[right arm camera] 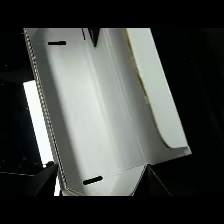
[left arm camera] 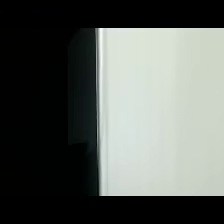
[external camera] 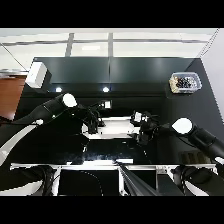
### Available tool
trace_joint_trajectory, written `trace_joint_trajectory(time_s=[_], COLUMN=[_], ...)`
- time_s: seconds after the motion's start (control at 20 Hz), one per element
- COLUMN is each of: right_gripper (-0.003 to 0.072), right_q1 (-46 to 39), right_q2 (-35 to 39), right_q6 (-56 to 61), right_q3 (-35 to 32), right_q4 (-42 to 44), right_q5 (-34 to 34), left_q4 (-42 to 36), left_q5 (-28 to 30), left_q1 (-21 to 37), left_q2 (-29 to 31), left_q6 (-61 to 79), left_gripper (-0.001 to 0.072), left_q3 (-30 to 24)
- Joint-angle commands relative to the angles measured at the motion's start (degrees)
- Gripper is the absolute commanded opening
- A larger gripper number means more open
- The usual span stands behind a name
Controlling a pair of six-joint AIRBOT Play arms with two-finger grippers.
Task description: Fold the box and place the chain.
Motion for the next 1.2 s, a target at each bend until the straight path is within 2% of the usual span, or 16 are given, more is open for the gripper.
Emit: trace_joint_trajectory(time_s=[0.0, 0.4, 0.55, 0.9, 1.15], right_gripper=[0.0635, 0.0635, 0.0635, 0.0635, 0.0635], right_q1=[-1.6, -1.9, -1.9, -1.9, -1.9], right_q2=[-1.2, -8.1, -8.9, -12.8, -13.5], right_q6=[1.2, 1.3, 0.2, -14.7, -16.9], right_q3=[0.7, 4.9, 4.9, 4.9, 4.8], right_q4=[0.4, 1.2, 1.0, 4.3, 5.4], right_q5=[1.2, 3.0, 7.0, 7.7, 7.8], left_q4=[0.0, 0.0, 0.1, 0.7, 3.9], left_q5=[0.0, -0.1, -0.1, 0.0, 0.4], left_q1=[0.0, 0.0, 0.0, 0.0, -1.4], left_q2=[0.0, 0.0, 0.0, 0.9, 1.7], left_q6=[0.0, 0.0, 0.0, 0.1, 0.0], left_gripper=[0.0025, 0.0025, 0.0025, 0.0022, 0.002], left_q3=[0.0, 0.0, 0.1, 0.1, 0.1])
